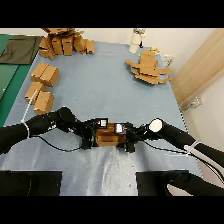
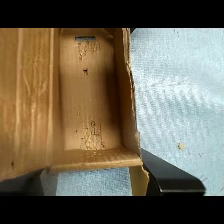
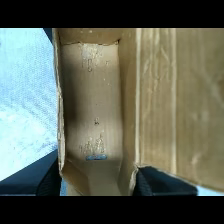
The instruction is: Fold the box.
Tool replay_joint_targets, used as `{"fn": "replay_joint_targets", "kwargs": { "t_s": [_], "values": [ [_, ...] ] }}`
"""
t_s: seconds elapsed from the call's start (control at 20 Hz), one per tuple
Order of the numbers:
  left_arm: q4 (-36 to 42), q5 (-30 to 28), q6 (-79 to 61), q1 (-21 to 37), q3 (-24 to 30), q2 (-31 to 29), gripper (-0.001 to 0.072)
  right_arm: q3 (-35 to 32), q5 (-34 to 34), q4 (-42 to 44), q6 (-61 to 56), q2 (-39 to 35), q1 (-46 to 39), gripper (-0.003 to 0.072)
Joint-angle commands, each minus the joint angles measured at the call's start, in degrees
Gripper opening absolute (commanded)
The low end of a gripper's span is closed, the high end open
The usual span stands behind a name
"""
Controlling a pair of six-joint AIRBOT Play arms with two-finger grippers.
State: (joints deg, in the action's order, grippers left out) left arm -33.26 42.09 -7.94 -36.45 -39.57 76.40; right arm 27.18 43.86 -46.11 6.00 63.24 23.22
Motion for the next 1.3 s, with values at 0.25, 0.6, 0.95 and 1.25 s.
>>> {"fn": "replay_joint_targets", "kwargs": {
  "t_s": [0.25, 0.6, 0.95, 1.25],
  "values": [
    [0.0, 0.44, 0.48, 0.0, 0.0, 0.04, 0.0315, 0.0, 2.62, 0.52, -0.04, -0.04, 0.02, 0.0499],
    [0.28, 0.37, 0.48, 0.0, -0.2, 0.02, 0.0315, 0.0, 2.78, 0.04, -0.02, -0.11, 0.0, 0.0499],
    [0.26, 0.33, 0.48, 0.0, -0.24, 0.02, 0.0315, 0.0, 2.51, -0.81, 0.04, -0.11, 0.0, 0.0499],
    [0.26, 0.33, 0.48, 0.0, -0.24, 0.02, 0.0315, 0.11, 0.07, -3.63, -0.15, -0.11, 0.0, 0.0549]
  ]
}}
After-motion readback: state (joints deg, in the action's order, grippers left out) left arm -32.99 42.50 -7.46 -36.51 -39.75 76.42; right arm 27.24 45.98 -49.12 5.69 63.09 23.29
